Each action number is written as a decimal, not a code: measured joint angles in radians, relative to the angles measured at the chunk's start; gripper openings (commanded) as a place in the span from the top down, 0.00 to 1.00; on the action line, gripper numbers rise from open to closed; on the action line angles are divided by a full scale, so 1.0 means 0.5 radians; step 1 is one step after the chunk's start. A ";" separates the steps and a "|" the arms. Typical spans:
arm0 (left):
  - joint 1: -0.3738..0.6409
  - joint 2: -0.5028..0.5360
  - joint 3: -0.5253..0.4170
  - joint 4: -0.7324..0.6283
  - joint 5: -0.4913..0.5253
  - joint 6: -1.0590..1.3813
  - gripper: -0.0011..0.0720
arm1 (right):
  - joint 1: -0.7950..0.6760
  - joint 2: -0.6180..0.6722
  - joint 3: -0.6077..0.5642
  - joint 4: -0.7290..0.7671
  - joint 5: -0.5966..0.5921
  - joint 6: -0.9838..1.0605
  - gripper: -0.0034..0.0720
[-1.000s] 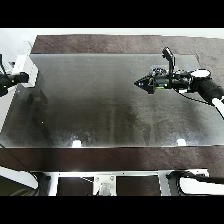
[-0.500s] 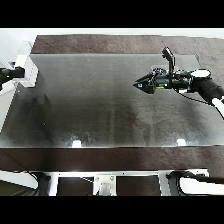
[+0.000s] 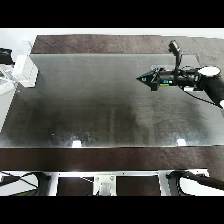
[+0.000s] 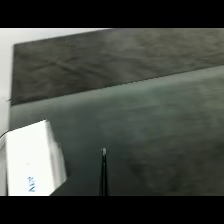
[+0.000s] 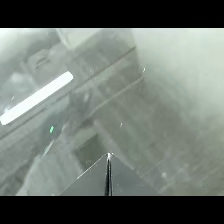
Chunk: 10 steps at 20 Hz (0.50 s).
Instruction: Fold the box and place the chain.
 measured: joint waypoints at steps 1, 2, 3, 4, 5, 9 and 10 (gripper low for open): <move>0.000 0.071 -0.022 -0.023 -0.082 0.009 0.97 | 0.000 0.072 -0.008 -0.020 -0.017 0.032 0.95; 0.000 0.156 -0.065 -0.054 -0.156 0.016 0.97 | 0.000 0.148 -0.027 -0.043 -0.042 0.063 0.95; 0.000 0.247 -0.127 -0.085 -0.210 0.031 0.97 | 0.001 0.243 -0.065 -0.064 -0.085 0.093 0.95; 0.000 0.359 -0.218 -0.130 -0.247 0.063 0.97 | 0.000 0.339 -0.117 -0.078 -0.141 0.122 0.95; -0.005 0.472 -0.322 -0.190 -0.251 0.108 0.97 | 0.000 0.450 -0.192 -0.092 -0.212 0.140 0.95; -0.013 0.934 -0.873 -0.482 -0.216 0.350 0.97 | 0.001 0.912 -0.586 -0.115 -0.580 0.207 0.95; -0.014 1.026 -1.022 -0.558 -0.234 0.423 0.97 | 0.001 1.021 -0.689 -0.117 -0.668 0.217 0.95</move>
